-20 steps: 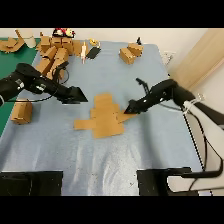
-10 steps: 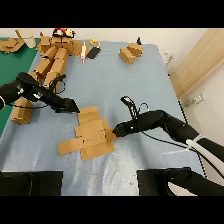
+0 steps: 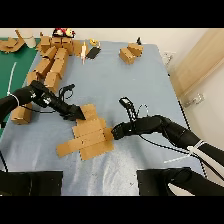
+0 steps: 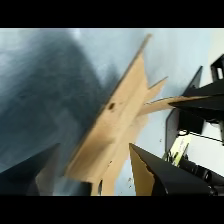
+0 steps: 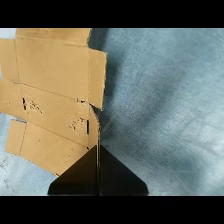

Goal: Fold the box.

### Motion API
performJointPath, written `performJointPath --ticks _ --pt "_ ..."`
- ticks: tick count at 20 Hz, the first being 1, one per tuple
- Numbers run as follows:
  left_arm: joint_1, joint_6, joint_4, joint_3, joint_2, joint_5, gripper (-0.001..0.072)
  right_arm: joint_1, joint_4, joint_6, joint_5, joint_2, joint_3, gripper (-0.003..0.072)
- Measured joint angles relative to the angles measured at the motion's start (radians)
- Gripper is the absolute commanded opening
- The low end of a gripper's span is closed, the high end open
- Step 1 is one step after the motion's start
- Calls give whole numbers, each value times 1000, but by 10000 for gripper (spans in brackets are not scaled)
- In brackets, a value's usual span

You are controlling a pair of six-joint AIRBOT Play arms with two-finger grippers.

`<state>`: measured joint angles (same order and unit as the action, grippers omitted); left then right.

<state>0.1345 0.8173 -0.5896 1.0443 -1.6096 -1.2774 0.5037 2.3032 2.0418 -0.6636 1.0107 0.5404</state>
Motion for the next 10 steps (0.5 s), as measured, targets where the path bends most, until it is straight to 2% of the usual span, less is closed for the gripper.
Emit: performJointPath --ticks 4,5,6,10 --pt "29 -57 42 0 -10 -5 520 1 -7 -2 5 -1 -1 5" --pt "30 -66 49 0 -11 -5 448 1 -8 -3 6 -1 -1 5" --pt "33 -74 52 0 -12 -5 306 1 -8 -3 6 -1 -1 5" --pt "37 -112 64 0 -13 -5 293 1 -12 -8 7 -1 -1 5"
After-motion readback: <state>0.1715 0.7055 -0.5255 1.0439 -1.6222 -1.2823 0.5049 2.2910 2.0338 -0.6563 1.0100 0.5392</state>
